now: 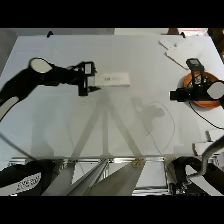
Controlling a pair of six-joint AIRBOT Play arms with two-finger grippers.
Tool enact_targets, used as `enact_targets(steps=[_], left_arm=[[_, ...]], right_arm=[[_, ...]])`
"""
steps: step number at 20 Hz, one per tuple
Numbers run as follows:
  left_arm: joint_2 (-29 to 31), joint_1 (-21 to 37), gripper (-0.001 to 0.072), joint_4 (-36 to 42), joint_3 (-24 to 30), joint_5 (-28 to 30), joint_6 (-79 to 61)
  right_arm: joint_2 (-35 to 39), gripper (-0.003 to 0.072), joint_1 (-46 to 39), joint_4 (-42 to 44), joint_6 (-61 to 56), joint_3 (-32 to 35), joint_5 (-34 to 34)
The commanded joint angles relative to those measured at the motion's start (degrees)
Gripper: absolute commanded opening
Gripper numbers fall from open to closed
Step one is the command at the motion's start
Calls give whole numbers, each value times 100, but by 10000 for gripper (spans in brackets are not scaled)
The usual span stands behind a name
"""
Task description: Fold the box and place the chain.
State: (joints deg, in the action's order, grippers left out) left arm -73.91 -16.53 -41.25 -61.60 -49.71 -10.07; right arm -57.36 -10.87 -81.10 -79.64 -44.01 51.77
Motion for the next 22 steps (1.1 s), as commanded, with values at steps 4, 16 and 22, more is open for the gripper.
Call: enact_targets(steps=[4, 16, 22], left_arm=[[1434, 11, 1, -2350, -7, 782, 3504], [1797, 1482, 2, -4304, -4, 772, 8620], [1447, 2450, 1, -2992, 96, 809, 8065]], right_arm=[[-2, 11, -2, 59, -4, 2, 2], [-2, 11, -2, 55, -2, 2, 0], [-2, 11, -2, 55, 0, 2, -7]])
